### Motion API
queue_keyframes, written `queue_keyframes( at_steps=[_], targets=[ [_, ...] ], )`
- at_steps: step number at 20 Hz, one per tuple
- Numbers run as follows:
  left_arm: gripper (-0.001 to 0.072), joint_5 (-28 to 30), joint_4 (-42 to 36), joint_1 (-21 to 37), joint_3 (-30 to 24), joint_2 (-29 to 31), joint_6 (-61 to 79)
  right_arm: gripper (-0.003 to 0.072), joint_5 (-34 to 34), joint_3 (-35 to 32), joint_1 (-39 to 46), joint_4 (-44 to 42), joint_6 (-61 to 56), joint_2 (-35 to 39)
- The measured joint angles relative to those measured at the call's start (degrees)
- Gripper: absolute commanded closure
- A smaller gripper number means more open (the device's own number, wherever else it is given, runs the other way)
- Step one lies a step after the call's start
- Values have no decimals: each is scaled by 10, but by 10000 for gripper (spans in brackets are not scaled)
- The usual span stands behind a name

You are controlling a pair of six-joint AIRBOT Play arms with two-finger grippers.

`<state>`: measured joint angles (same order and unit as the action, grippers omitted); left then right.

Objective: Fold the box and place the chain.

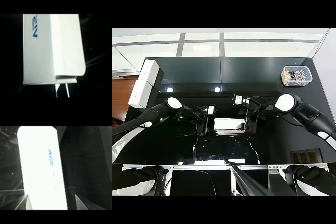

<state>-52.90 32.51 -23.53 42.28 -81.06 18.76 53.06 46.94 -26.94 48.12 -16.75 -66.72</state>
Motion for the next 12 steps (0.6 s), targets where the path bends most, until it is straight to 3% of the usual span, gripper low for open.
queue_keyframes(
  at_steps=[1, 2, 3, 4, 5, 6, 12],
  targets=[
    [226, 0, 0, 0, 0, 0, 0, -29, -3, 0, -2, 0, 3, -2],
    [226, 0, 0, 0, 0, 0, 0, 95, -5, 0, -4, 0, 6, -4],
    [226, 0, 0, 0, 0, 0, 0, 148, -7, 0, -5, 0, 9, -5],
    [226, 0, 0, 0, 0, 0, 0, 152, -7, 0, -7, 0, 10, -5],
    [226, 0, 0, 0, 0, 0, 0, 320, -8, 0, -8, 0, 12, -6],
    [226, 0, 0, 0, 0, 0, 0, 387, -8, 0, -8, 0, 12, -7],
    [226, 1, 0, 0, 0, 0, 0, 388, -8, 0, -10, 1, 2, -8]
  ],
)
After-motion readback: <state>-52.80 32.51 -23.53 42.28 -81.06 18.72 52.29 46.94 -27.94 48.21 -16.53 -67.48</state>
